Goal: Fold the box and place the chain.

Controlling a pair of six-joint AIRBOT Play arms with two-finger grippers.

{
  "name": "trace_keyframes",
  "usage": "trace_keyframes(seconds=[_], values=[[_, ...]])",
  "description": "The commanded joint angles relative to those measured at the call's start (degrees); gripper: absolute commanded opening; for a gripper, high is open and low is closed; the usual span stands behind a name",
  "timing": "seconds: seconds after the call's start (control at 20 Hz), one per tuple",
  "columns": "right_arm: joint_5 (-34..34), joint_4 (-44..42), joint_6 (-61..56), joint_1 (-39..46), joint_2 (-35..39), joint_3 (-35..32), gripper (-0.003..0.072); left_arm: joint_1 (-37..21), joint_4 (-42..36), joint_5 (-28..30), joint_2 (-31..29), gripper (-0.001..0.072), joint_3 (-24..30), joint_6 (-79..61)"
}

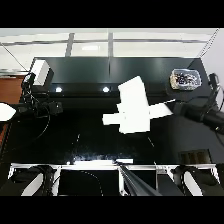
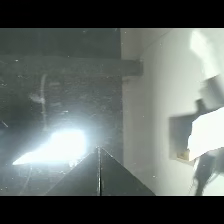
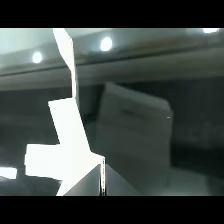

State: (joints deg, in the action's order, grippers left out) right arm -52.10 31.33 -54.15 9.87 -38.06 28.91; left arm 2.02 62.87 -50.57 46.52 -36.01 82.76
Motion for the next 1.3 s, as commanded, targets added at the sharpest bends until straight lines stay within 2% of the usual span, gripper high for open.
trace_keyframes(seconds=[0.0, 0.1, 0.3, 0.55, 0.65, 0.7, 0.75, 0.8, 0.85, 1.1, 1.25], values=[[10.3, -0.9, 3.2, -10.3, 6.9, -7.5, 0.0013, 0.0, -1.3, 0.6, 0.0, 0.0025, 0.0, 0.0], [11.9, -0.9, 3.6, -14.1, 7.0, -9.6, 0.0013, 0.0, -2.1, 0.9, 0.2, 0.0024, 0.0, 0.0], [20.5, -1.7, 3.6, -20.8, 7.0, -14.2, 0.0013, 0.0, -3.9, 0.9, 0.3, 0.0025, 0.0, 0.0], [21.8, -1.1, 3.8, -25.0, 7.0, -14.9, 0.0013, 0.0, -5.6, 2.8, 1.7, 0.0024, 0.0, 0.0], [21.7, -1.2, 3.6, -25.0, 7.0, -14.9, 0.0013, 0.1, -10.2, 2.3, 4.1, 0.0028, 0.0, 0.0], [21.7, -1.2, 3.4, -25.0, 7.0, -14.9, 0.0014, 0.8, -12.8, 2.4, 5.7, 0.0188, 0.0, -0.2], [21.7, -1.2, 3.4, -25.0, 7.0, -14.9, 0.0014, 2.1, -14.4, 3.2, 7.1, 0.0559, 0.0, -0.2], [21.8, -1.1, 3.4, -25.0, 7.0, -14.9, 0.0014, 3.9, -16.5, 4.2, 8.7, 0.0710, 0.0, -0.2], [21.8, -1.2, 3.4, -25.0, 7.0, -14.9, 0.0014, 5.5, -18.3, 4.3, 10.3, 0.0710, -0.1, -0.7], [21.2, -1.3, 3.0, -25.0, 7.0, -14.9, 0.0014, 12.2, -35.5, 1.2, 22.1, 0.0709, -0.1, -21.4], [21.2, -1.3, 3.0, -25.0, 7.0, -14.9, 0.0014, 12.0, -47.1, -5.3, 30.7, 0.0707, -0.1, -32.9]])
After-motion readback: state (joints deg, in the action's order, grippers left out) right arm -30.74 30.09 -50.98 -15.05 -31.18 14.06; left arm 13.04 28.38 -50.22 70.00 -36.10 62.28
